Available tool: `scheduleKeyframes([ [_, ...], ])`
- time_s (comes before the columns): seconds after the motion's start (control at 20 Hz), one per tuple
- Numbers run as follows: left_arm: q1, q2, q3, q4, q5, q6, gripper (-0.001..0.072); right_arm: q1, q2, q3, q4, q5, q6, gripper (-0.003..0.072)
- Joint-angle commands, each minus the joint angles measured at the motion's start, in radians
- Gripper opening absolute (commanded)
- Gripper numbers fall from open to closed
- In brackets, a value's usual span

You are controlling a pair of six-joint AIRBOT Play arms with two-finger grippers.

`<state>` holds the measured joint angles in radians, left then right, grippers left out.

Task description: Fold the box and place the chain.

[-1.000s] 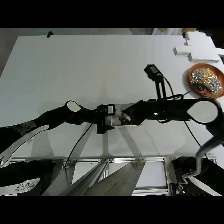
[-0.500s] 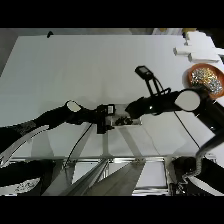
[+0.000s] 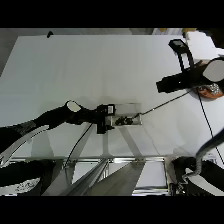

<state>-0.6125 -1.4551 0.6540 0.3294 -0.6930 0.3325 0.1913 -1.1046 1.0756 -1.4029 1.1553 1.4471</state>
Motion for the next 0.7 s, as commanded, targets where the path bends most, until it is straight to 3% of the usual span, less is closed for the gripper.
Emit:
scheduleKeyframes([
  [0.0, 0.000, 0.000, 0.000, 0.000, 0.000, 0.000, 0.0206, -0.049, -0.095, 0.002, -0.100, 0.031, 0.020, 0.0026],
  [0.05, 0.000, 0.000, 0.000, 0.000, 0.000, 0.000, 0.0206, -0.049, -0.122, 0.002, -0.100, 0.031, 0.022, 0.0154],
  [0.1, 0.000, 0.000, 0.000, 0.000, 0.000, 0.000, 0.0206, -0.049, -0.146, 0.002, -0.098, 0.031, 0.025, 0.0353],
  [0.15, 0.000, 0.000, 0.000, 0.000, 0.000, 0.000, 0.0206, -0.049, -0.170, 0.002, -0.092, 0.031, 0.046, 0.0408],
  [0.35, 0.000, 0.000, 0.000, 0.000, 0.000, 0.000, 0.0206, -0.049, -0.193, -0.079, -0.092, -0.036, 0.095, 0.0392],
  [0.45, 0.000, 0.000, 0.000, 0.000, 0.000, 0.000, 0.0206, -0.049, -0.193, -0.139, -0.093, -0.080, 0.095, 0.0310],
  [0.65, 0.000, 0.000, 0.000, 0.000, 0.000, 0.000, 0.0206, -0.049, -0.193, -0.213, -0.093, -0.170, 0.127, 0.0309],
])
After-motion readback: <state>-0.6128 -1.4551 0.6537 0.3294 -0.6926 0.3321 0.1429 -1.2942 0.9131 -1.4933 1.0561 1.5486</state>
